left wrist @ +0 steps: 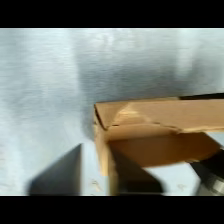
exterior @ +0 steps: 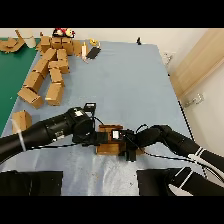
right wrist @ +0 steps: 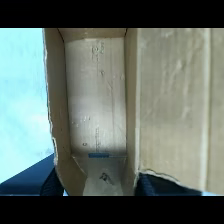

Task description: Fold the box.

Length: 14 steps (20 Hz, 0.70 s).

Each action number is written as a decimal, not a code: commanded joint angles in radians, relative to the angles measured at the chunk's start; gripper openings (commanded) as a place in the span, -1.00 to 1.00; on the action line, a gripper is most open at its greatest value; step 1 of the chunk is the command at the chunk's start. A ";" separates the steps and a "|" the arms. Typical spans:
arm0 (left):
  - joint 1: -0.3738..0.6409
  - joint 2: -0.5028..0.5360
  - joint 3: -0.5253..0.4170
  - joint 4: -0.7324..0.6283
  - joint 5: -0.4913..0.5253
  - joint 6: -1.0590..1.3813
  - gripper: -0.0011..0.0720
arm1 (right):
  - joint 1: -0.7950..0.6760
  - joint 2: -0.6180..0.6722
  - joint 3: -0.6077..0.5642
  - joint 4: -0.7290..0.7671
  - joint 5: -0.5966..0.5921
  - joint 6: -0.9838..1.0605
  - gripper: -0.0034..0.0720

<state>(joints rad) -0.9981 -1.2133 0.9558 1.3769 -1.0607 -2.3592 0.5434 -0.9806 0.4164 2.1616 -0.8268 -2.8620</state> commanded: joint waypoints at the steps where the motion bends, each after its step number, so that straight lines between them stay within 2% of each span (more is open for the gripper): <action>1: 0.026 0.077 -0.039 0.011 -0.052 0.112 -0.94 | 0.000 0.002 0.000 -0.004 -0.002 0.000 0.35; 6: 0.037 0.222 -0.069 -0.001 -0.029 0.330 -0.94 | 0.000 0.002 0.000 -0.004 -0.002 0.000 0.35; 9: 0.114 0.255 -0.125 -0.082 -0.014 0.556 -0.94 | 0.000 0.001 0.000 -0.004 -0.002 0.000 0.35; 10: 0.147 0.278 -0.165 -0.196 0.026 0.738 -0.95 | 0.000 0.002 0.000 -0.004 -0.002 0.000 0.35; 12: 0.257 0.340 -0.279 -0.579 0.085 1.225 -0.95 | 0.000 0.002 0.000 -0.004 -0.002 0.000 0.35; 13: 0.336 0.360 -0.337 -0.752 0.058 1.437 -0.95 | 0.000 0.002 0.000 -0.004 -0.002 0.000 0.35; 14: 0.431 0.371 -0.394 -0.897 -0.015 1.661 -0.95 | 0.000 0.002 0.000 -0.004 -0.002 0.000 0.35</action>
<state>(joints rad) -0.7372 -0.8967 0.6926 0.9352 -1.0344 -1.3457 0.5434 -0.9798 0.4160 2.1578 -0.8276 -2.8620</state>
